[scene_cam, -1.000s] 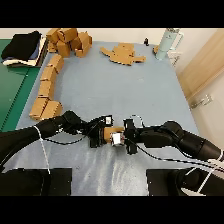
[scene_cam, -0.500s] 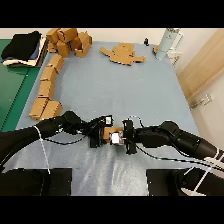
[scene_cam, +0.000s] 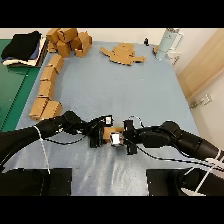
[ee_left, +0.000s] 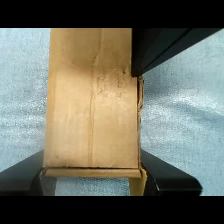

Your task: Fold the box.

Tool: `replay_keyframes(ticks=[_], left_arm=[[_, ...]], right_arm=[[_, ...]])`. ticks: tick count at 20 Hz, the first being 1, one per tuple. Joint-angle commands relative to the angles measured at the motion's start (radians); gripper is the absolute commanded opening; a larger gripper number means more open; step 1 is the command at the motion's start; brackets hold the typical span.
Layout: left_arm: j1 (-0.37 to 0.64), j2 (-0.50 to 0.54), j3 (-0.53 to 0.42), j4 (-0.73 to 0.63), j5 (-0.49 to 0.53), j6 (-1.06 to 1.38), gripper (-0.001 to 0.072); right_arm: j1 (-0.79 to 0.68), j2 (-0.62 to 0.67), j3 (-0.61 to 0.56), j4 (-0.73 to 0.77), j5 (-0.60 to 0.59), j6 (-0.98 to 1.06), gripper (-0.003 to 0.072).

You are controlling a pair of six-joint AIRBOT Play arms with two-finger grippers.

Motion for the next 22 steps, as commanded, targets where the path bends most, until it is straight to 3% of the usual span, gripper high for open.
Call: replay_keyframes(ticks=[1, 3, 4, 7, 10, 15, 22], left_arm=[[0.000, 0.000, 0.001, 0.000, 0.000, 0.001, 0.0511], [0.000, 0.000, 0.001, 0.000, 0.000, 0.001, 0.0511], [0.000, 0.000, 0.001, 0.000, 0.000, 0.001, 0.0511], [0.000, 0.000, 0.001, 0.000, 0.000, 0.001, 0.0511], [0.000, 0.000, 0.001, 0.000, 0.000, 0.001, 0.0511], [0.000, 0.000, 0.001, 0.000, 0.001, 0.001, 0.0511], [0.000, 0.000, 0.001, 0.000, -0.001, 0.001, 0.0511]], right_arm=[[0.001, 0.026, 0.001, 0.006, 0.041, 0.000, 0.0005], [-0.001, 0.029, 0.003, -0.004, 0.054, 0.047, 0.0006], [-0.002, 0.037, 0.011, -0.045, 0.055, 0.168, 0.0005], [-0.071, 0.088, 0.071, -0.286, 0.013, 0.898, 0.0005], [-0.212, 0.091, 0.129, -0.395, -0.183, 1.418, 0.0005], [-0.418, -0.020, 0.140, -0.345, -0.389, 1.656, 0.0005], [-0.430, -0.092, 0.140, -0.282, -0.325, 1.740, 0.0005]])
